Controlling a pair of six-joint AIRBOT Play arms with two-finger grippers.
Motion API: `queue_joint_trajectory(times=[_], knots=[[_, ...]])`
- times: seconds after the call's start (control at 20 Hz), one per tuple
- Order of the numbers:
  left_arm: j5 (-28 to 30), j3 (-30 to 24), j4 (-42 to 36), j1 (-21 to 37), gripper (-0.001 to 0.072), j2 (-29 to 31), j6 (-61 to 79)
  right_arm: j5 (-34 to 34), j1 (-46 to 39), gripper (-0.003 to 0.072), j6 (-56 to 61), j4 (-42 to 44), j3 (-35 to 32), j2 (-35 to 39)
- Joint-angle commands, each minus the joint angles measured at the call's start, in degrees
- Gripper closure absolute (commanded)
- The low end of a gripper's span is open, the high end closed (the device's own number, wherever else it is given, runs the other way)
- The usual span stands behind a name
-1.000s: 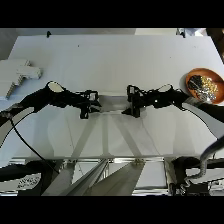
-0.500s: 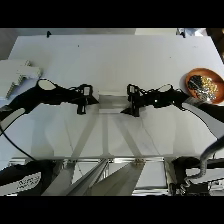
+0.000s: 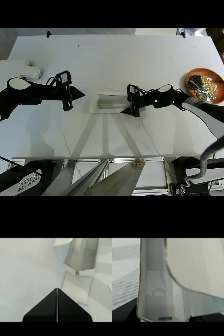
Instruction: Fold the box and place the chain.
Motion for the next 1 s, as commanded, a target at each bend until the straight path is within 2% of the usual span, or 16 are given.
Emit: queue_joint_trajectory(times=[0.0, 0.2, 0.3, 0.55, 0.95], knots=[[5.31, -1.75, 7.06, 0.85, 0.0704, 0.28, -24.61, 0.0, -0.02, 0.0171, -0.04, 0.0, 0.02, 0.02], [5.64, -1.75, 19.71, -3.67, 0.0705, -2.67, -44.28, 0.0, -0.02, 0.0171, -0.04, 0.0, 0.02, 0.02], [5.62, -1.75, 22.4, -6.45, 0.0705, -5.05, -50.88, 0.0, 0.0, 0.0171, -0.04, -0.02, 0.02, 0.02], [6.1, -1.73, 18.69, -11.43, 0.0705, -8.48, -54.21, 0.0, 0.0, 0.0171, -0.04, 0.0, 0.02, 0.02], [8.44, -1.73, 13.44, -11.87, 0.0704, -8.48, -54.14, 0.0, 0.0, 0.0171, -0.04, 0.0, 0.02, 0.02]])
